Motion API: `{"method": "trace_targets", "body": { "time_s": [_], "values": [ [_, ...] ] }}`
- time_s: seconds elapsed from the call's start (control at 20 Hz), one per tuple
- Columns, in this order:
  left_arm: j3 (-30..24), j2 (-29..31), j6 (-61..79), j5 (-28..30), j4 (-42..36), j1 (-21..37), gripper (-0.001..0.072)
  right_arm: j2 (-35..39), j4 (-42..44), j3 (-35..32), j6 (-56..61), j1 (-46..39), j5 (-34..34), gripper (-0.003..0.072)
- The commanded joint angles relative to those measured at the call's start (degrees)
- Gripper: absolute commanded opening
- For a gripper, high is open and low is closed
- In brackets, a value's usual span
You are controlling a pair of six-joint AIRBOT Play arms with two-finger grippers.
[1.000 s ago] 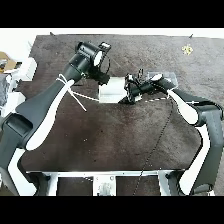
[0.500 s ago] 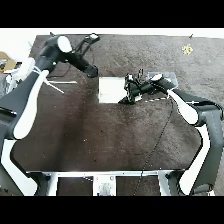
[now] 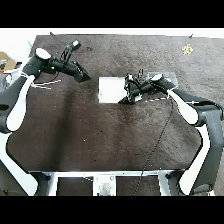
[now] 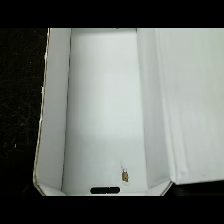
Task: Fold the box and place the chain.
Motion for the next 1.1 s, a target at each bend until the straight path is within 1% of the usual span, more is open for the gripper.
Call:
{"method": "trace_targets", "body": {
  "time_s": [0.0,0.05,0.1,0.25,0.4,0.55,0.75,0.9,1.05],
  "values": [
    [-1.79,-5.03,10.69,-7.80,-10.60,1.49,0.0649,-0.02,0.00,-0.02,0.00,-0.02,0.02,0.0590],
    [-1.84,-6.60,10.84,-8.70,-12.55,1.64,0.0651,-0.02,0.02,-0.02,0.00,-0.02,0.02,0.0590],
    [-1.86,-8.04,12.61,-9.53,-13.27,1.73,0.0720,-0.02,0.00,-0.02,0.00,-0.02,0.02,0.0590],
    [-2.54,-9.68,20.46,-9.77,-11.54,1.73,0.0720,-0.02,0.00,-0.02,0.00,-0.02,0.02,0.0590],
    [-4.20,-9.66,29.35,-10.16,-11.50,1.73,0.0720,-0.02,0.02,-0.02,0.00,-0.02,0.02,0.0590],
    [-6.47,-9.66,37.11,-8.90,-11.52,1.73,0.0720,-0.02,0.02,-0.02,0.00,-0.02,0.00,0.0590],
    [-7.23,-9.66,39.52,-5.70,-11.72,0.28,0.0720,-0.02,0.02,-0.02,0.00,-0.02,0.02,0.0590],
    [-7.23,-9.88,40.02,-5.62,-10.69,-1.88,0.0720,-0.02,0.02,-0.02,0.00,-0.02,0.02,0.0590],
    [-7.23,-10.14,40.17,-6.73,-13.38,-2.01,0.0720,-0.02,0.00,-0.02,0.00,-0.02,0.00,0.0590]
  ]
}}
